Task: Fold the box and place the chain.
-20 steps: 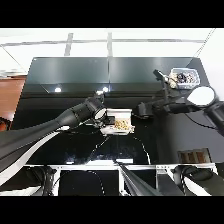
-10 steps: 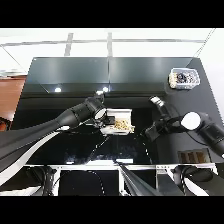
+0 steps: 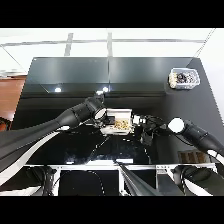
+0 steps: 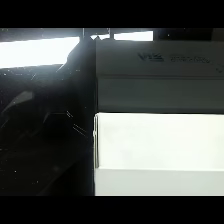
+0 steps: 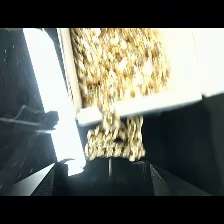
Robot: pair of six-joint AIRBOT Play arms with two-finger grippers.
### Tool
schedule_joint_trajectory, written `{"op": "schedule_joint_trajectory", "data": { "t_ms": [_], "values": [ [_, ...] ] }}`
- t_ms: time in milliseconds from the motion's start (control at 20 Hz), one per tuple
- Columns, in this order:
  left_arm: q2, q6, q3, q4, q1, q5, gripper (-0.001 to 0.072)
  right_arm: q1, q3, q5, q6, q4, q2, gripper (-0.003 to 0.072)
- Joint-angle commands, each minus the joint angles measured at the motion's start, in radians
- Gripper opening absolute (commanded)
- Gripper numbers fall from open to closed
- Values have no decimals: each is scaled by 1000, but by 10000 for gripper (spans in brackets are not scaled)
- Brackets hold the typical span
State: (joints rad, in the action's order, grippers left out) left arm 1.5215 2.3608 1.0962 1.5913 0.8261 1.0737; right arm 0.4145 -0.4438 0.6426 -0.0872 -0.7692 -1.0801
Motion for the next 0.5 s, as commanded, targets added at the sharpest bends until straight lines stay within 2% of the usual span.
{"op": "schedule_joint_trajectory", "data": {
  "t_ms": [0,250,300,350,400,450],
  "values": [
    [0,0,0,-3,0,1,30,3,2,-92,159,104,-49,713],
    [0,0,0,-3,0,0,30,3,2,-116,158,146,-67,712],
    [0,0,0,-3,0,0,30,3,2,-126,156,153,-69,624],
    [0,0,0,-3,0,0,30,3,2,-128,148,151,-69,451],
    [0,0,0,-3,0,0,30,3,2,-128,143,147,-69,350],
    [0,0,0,-3,0,0,30,3,2,-117,143,140,-68,86]
  ]
}}
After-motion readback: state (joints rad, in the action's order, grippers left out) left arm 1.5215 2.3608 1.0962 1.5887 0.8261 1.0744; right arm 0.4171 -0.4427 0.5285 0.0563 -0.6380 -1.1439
